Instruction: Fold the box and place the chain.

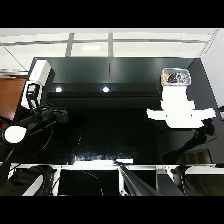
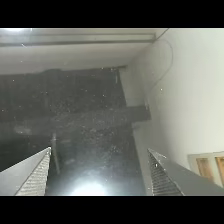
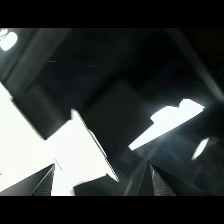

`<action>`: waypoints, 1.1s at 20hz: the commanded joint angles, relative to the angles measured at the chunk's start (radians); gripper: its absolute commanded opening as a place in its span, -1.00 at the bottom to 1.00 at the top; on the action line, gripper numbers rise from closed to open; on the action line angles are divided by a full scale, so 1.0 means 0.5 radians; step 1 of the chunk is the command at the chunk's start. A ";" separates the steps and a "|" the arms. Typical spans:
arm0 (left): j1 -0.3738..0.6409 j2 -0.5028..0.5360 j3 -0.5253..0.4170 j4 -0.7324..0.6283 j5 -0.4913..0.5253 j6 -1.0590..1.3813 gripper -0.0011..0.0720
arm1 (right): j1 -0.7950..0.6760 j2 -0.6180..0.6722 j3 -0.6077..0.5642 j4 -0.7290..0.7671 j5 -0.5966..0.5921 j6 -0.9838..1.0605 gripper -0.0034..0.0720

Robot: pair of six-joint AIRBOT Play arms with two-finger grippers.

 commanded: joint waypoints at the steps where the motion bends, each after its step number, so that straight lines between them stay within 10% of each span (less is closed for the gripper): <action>1: -0.005 -0.026 0.002 -0.076 -0.008 -0.001 0.97 | 0.093 -0.319 0.221 0.102 0.227 -0.185 0.89; 2: -0.005 -0.027 0.002 -0.101 -0.008 -0.001 0.97 | 0.136 -0.365 0.246 0.115 0.266 -0.236 0.86; 5: -0.005 -0.027 0.002 -0.127 -0.014 -0.001 0.97 | 0.224 -0.394 0.263 0.103 0.307 -0.378 -0.83; 12: -0.005 -0.029 0.002 -0.127 0.020 0.000 0.97 | 0.327 -0.017 -0.028 0.240 0.329 -0.367 -0.88; 22: -0.101 -0.243 0.038 -0.405 -0.008 0.195 0.96 | 1.682 1.586 -1.598 0.694 -1.056 -0.304 -0.87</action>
